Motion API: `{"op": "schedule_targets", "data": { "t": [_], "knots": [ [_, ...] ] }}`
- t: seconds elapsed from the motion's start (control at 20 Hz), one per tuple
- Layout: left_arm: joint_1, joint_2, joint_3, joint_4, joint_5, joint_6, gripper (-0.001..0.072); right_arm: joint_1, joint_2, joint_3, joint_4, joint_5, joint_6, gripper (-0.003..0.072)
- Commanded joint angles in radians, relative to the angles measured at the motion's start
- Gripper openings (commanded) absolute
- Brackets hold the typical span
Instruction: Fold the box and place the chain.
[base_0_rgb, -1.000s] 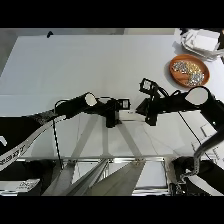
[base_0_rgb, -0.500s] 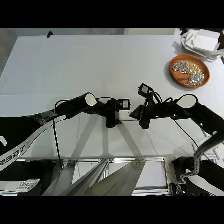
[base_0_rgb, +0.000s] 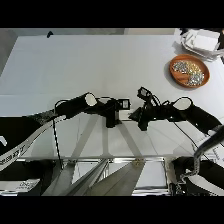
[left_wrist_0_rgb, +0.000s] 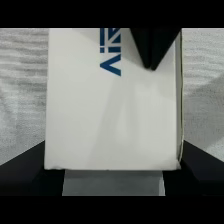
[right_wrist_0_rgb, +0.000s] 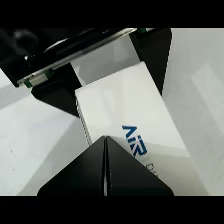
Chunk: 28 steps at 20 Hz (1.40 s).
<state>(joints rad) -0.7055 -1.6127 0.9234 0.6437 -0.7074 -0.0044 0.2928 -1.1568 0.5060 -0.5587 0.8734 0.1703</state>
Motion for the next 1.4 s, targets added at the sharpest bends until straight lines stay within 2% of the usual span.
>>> {"op": "schedule_targets", "data": {
  "t": [0.0,0.4,0.65,0.9,1.05,1.25,1.35],
  "knots": [
    [0.0,0.001,0.0,0.0,0.0,0.0,0.021,0.0,-0.003,-0.039,-0.026,-0.031,-0.015,0.0009],
    [0.0,0.001,0.0,0.0,0.0,0.0,0.021,0.0,-0.033,-0.039,-0.028,-0.052,-0.023,0.0009],
    [0.0,0.001,0.0,0.0,0.0,0.0,0.021,0.0,0.056,-0.031,-0.029,-0.086,-0.023,0.001],
    [0.0,0.001,0.0,0.0,0.0,0.0,0.021,0.0,0.18,0.037,-0.048,-0.075,0.031,0.001],
    [0.0,0.001,0.0,0.0,0.0,0.0,0.021,0.0,0.244,0.107,-0.237,-0.037,0.21,0.001],
    [0.0,0.001,0.0,0.0,0.0,0.0,0.021,0.0,0.307,0.216,-0.674,0.088,0.592,0.001],
    [0.0,0.001,0.0,0.0,0.0,0.0,0.021,0.0,0.313,0.232,-0.848,0.167,0.727,0.001]
  ]
}}
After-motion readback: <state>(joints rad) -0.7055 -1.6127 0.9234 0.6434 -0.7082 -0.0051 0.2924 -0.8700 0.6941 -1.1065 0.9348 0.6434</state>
